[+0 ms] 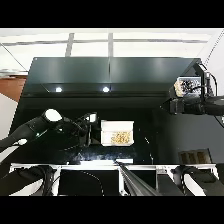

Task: Fold the box and place the chain.

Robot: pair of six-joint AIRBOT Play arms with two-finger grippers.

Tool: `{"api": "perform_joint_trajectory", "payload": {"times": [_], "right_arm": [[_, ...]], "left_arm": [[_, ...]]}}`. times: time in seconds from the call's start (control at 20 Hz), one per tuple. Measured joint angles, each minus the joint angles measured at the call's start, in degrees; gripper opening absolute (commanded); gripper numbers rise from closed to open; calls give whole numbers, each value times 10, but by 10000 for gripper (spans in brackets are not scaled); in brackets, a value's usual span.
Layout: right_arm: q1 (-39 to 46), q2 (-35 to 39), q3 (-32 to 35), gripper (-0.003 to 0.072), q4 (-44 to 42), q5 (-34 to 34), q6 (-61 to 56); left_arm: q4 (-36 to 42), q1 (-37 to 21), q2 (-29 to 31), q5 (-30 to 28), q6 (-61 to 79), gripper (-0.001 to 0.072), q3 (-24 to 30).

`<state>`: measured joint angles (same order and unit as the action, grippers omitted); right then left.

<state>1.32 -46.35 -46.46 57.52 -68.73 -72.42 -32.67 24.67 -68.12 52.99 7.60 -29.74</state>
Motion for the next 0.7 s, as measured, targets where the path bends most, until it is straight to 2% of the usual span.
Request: {"api": "perform_joint_trajectory", "payload": {"times": [0.4, 0.7], "right_arm": [[0, 0, 0, 496, 0, 0, 0], [0, 0, 0, 496, 0, 0, 0]], "left_arm": [[-2, 30, 4, -26, -18, 704, 9], [-51, 32, 34, -32, -66, 704, 10]]}}
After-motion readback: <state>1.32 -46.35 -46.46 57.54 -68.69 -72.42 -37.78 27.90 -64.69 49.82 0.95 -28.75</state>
